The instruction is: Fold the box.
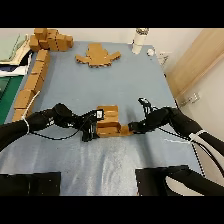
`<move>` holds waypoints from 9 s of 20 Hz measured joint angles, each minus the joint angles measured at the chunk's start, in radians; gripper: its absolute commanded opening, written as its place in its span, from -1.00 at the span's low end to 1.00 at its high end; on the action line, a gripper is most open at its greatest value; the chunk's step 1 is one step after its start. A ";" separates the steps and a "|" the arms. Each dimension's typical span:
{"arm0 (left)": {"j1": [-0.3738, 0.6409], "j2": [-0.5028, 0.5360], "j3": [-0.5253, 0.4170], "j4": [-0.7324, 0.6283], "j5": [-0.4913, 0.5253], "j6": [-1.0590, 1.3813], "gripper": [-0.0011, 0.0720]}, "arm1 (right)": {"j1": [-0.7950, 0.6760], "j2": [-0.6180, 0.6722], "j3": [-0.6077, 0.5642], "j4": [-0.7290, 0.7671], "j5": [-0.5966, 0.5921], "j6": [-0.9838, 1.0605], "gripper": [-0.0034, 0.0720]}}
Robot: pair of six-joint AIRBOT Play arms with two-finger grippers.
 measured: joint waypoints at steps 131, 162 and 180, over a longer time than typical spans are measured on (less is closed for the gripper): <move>-0.001 0.000 0.000 0.000 0.000 0.000 0.29 | 0.673 0.130 -0.038 -0.501 0.391 -0.728 0.30; -0.001 0.000 0.000 0.000 0.000 0.000 0.29 | 0.734 0.138 -0.081 -0.729 0.440 -0.471 0.20; -0.001 0.000 0.000 0.000 0.000 -0.002 0.29 | 0.741 0.156 -0.082 -0.818 0.444 -0.466 -0.53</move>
